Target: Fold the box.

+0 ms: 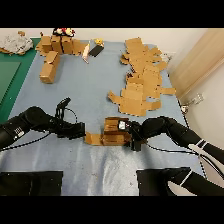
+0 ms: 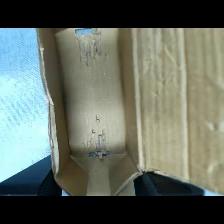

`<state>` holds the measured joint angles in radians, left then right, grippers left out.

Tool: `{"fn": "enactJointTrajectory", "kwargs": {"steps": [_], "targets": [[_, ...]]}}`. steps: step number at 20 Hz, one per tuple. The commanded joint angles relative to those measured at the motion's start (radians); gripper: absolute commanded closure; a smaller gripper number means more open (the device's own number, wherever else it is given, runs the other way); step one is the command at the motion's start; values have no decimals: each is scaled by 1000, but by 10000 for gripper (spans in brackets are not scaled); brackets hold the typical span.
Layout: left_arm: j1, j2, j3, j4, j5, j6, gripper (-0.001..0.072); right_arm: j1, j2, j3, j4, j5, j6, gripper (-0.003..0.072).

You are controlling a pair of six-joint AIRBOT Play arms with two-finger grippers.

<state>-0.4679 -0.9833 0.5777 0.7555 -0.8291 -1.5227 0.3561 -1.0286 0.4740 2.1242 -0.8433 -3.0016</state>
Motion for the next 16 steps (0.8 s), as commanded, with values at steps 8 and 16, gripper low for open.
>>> {"fn": "enactJointTrajectory", "kwargs": {"steps": [8, 16], "targets": [[20, 61, 1, 0, -72, 1, 209, 0, 0, 0, 0, 0, 0, 157], [83, 63, 0, 66, -82, -78, 485, 0, 0, 0, 0, 0, 0, 157]]}}
